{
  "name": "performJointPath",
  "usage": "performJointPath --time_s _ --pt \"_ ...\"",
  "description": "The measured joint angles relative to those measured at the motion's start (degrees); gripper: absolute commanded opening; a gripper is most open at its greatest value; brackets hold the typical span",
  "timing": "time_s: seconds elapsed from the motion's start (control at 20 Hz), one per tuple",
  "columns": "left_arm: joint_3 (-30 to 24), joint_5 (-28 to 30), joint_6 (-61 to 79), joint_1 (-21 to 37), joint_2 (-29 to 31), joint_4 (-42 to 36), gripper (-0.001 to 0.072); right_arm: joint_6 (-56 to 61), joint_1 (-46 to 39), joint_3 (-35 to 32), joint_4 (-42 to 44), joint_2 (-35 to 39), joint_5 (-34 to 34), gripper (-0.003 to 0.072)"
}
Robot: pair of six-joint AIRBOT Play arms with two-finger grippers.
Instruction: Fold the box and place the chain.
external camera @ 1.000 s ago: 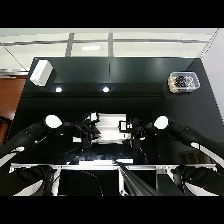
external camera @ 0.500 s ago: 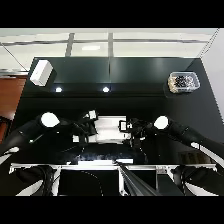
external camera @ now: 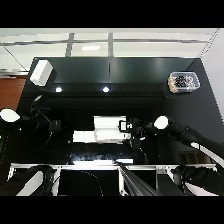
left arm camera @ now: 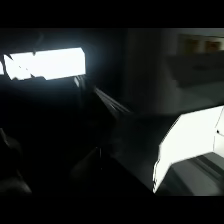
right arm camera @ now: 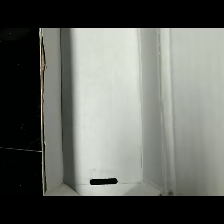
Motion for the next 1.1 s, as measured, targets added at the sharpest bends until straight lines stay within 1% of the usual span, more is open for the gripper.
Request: performJointPath --time_s 0.05,0.15,0.25,0.35,0.55,0.7,0.75,0.8,0.85,1.1 --pt "-1.27 -1.68 -1.25 2.36 -1.46 -1.51 0.0028 0.00 0.00 0.00 0.00 0.00 0.00 0.0423" --pt "-3.69 -3.80 -1.46 4.74 -4.26 -5.75 0.0028 -0.02 0.00 0.00 0.00 0.00 0.02 0.0422" --pt "-5.33 -4.09 -0.28 4.31 -6.64 -10.64 0.0028 0.00 0.00 0.00 -0.02 0.00 0.02 0.0423" --pt "-6.19 -2.56 0.61 1.07 -9.05 -14.73 0.0028 0.00 0.00 0.00 0.00 0.00 0.00 0.0423" --pt "-6.60 1.97 5.40 -7.89 -12.37 -23.76 0.0028 -0.02 0.00 0.00 0.00 0.00 0.02 0.0422" --pt "-5.68 2.49 9.35 -11.08 -13.22 -28.72 0.0034 -0.02 0.00 0.00 0.00 0.00 0.00 0.0422" --pt "-5.07 2.05 10.19 -11.63 -13.35 -29.75 0.0127 -0.02 0.00 0.00 0.00 0.00 0.02 0.0423" --pt "-4.37 1.16 10.80 -12.04 -13.38 -30.51 0.0356 -0.02 0.00 0.00 0.00 0.00 0.00 0.0423" --pt "-3.63 0.72 11.17 -12.31 -13.35 -30.88 0.0504 0.00 0.00 0.00 0.00 0.00 0.00 0.0422" --pt "1.33 -3.13 10.73 -13.22 -13.14 -31.69 0.0505 -0.02 0.00 0.00 0.00 0.00 0.00 0.0422"
